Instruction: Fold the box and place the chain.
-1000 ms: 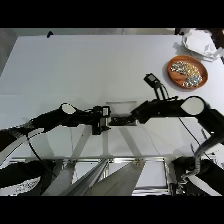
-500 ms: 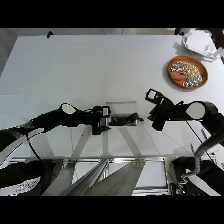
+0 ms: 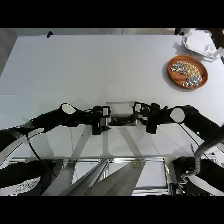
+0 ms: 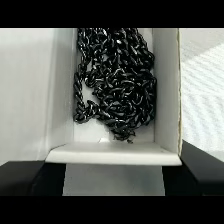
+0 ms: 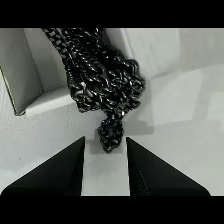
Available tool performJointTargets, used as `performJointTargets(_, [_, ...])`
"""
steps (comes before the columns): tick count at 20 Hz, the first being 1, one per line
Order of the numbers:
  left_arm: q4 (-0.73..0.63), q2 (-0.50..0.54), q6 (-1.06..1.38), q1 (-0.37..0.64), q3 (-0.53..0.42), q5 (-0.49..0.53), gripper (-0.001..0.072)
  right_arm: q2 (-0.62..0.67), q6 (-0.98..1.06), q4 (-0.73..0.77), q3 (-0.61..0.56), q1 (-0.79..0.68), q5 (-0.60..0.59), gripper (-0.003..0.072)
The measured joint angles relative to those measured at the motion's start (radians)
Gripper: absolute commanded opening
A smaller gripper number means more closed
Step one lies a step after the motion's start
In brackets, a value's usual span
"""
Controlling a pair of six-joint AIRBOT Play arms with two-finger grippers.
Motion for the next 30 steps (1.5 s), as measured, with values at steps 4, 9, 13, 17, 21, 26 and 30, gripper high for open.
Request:
performJointTargets(4, [0.0,0.0,0.0,0.0,0.0,0.0,0.0271,-0.02,-0.004,-0.002,0.0,0.012,-0.016,0.0296])
performJointTargets(9, [0.0,0.0,0.0,0.0,0.0,0.0,0.0271,-0.027,0.013,-0.003,-0.001,0.015,-0.08,0.0296])
performJointTargets(13, [0.0,0.0,0.0,0.0,0.0,0.0,0.0271,-0.028,0.05,-0.002,-0.001,0.015,-0.103,0.0296])
performJointTargets(17, [0.0,0.0,0.0,0.0,0.0,0.0,0.0271,-0.028,0.083,-0.003,-0.002,0.015,-0.103,0.0296])
performJointTargets(21, [0.0,0.0,0.0,0.0,0.0,0.0,0.0271,-0.029,0.095,-0.003,-0.001,0.015,-0.097,0.0296])
performJointTargets(26, [0.0,0.0,0.0,0.0,0.0,0.0,0.0271,-0.057,0.129,-0.003,-0.002,0.017,-0.091,0.0292])
performJointTargets(30, [0.0,0.0,0.0,0.0,0.0,0.0,0.0271,-0.077,0.146,0.001,-0.001,0.018,-0.083,0.0021])
